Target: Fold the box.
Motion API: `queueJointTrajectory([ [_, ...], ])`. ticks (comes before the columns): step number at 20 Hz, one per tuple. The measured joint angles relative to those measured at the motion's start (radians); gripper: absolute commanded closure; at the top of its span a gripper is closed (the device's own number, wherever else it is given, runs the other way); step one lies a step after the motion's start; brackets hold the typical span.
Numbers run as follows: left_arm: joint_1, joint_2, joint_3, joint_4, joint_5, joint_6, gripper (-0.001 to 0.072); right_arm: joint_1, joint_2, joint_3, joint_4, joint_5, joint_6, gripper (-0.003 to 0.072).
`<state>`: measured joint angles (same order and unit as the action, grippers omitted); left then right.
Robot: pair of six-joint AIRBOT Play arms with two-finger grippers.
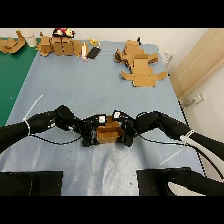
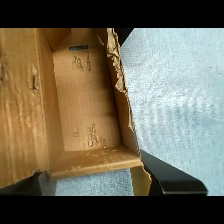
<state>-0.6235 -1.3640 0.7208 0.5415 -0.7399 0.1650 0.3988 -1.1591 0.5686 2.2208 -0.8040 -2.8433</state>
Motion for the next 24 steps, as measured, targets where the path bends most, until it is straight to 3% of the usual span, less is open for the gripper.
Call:
queueJointTrajectory([
  [24,-0.005,0.0,0.002,-0.004,-0.035,-0.001,0.0097,0.002,0.0,0.0,0.0,-0.01,0.0,0.0108],
])
